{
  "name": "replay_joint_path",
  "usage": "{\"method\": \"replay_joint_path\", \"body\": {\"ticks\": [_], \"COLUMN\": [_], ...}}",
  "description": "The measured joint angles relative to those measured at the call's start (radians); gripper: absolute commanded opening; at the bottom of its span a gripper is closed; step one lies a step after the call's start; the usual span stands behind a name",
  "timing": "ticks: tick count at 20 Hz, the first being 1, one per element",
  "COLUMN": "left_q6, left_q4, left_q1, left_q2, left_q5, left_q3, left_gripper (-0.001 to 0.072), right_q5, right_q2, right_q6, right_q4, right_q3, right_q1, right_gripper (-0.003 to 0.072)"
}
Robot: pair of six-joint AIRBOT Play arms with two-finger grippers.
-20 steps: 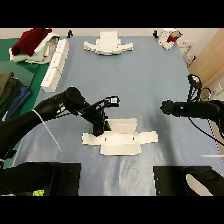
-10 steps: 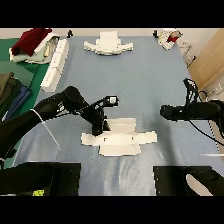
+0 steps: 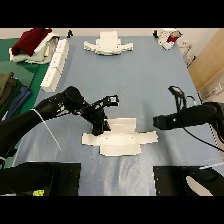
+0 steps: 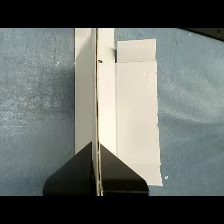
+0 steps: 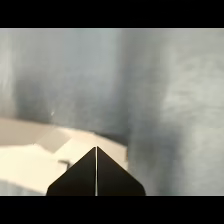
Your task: Fold the box.
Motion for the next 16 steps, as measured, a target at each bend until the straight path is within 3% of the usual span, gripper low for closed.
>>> {"method": "replay_joint_path", "body": {"ticks": [4,5,6,7,11,16], "left_q6": [0.000,-0.001,-0.001,-0.001,-0.001,-0.001], "left_q4": [0.000,0.000,0.000,0.000,0.000,0.000], "left_q1": [0.000,0.000,0.000,0.000,0.000,0.000], "left_q2": [0.000,0.000,0.000,0.000,0.000,0.000], "left_q5": [0.001,0.001,0.001,0.002,0.002,0.002], "left_q3": [0.000,0.000,0.000,0.000,0.000,0.000], "left_gripper": [0.0013,0.0013,0.0013,0.0013,0.0013,0.0013], "right_q5": [-0.093,-0.099,-0.095,-0.071,0.078,0.233], "right_q2": [0.079,0.108,0.132,0.151,0.125,-0.029], "right_q6": [-0.014,-0.015,-0.018,-0.022,-0.075,-0.100], "right_q4": [-0.019,-0.039,-0.069,-0.113,-0.298,-0.485], "right_q3": [-0.029,-0.047,-0.065,-0.085,-0.146,-0.167], "right_q1": [0.284,0.374,0.459,0.546,0.804,0.924], "right_gripper": [0.0005,0.0116,0.0520,0.0708,0.0713,0.0700]}}
